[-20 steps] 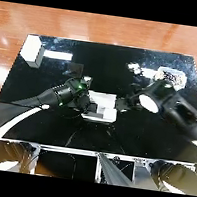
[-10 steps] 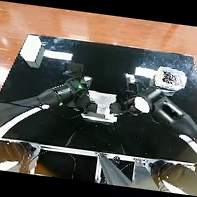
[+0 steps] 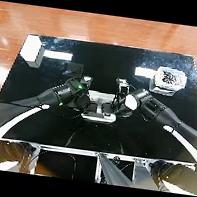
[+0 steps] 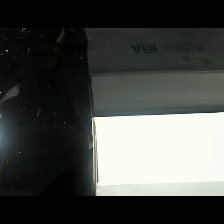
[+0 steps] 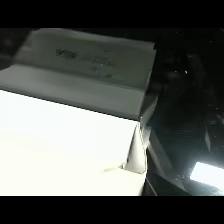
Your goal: Fold the box and place the chain.
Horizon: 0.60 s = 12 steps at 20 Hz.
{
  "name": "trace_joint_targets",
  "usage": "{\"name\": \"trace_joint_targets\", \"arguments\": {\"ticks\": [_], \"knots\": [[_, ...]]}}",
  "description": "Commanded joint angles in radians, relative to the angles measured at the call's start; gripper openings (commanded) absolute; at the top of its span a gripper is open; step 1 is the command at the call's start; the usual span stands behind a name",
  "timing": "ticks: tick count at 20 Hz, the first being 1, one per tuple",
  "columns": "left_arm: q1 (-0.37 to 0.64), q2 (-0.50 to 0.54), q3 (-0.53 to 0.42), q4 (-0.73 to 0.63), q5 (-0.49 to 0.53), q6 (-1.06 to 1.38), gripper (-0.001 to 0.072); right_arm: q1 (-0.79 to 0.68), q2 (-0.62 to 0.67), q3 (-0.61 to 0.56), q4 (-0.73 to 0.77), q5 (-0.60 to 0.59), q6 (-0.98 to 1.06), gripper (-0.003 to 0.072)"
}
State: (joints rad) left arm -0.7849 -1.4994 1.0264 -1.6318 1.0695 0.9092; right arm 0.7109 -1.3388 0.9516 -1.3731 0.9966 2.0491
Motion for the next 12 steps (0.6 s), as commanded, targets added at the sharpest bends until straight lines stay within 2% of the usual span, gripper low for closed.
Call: {"name": "trace_joint_targets", "arguments": {"ticks": [1,5,7,12], "knots": [[0.0,0.001,0.001,0.001,-0.002,0.0,0.0021,0.0,-0.006,0.0,0.015,-0.015,0.0,0.0538],[0.0,0.001,0.001,0.0,-0.005,0.0,0.0021,0.0,-0.009,0.002,0.01,-0.02,0.045,0.0536],[0.0,0.001,0.001,0.0,-0.005,0.0,0.0021,0.001,-0.024,0.007,0.012,-0.022,0.054,0.042],[0.0,0.001,0.001,0.0,-0.005,0.0,0.0021,0.002,-0.094,0.067,0.013,0.01,0.07,0.0421]]}}
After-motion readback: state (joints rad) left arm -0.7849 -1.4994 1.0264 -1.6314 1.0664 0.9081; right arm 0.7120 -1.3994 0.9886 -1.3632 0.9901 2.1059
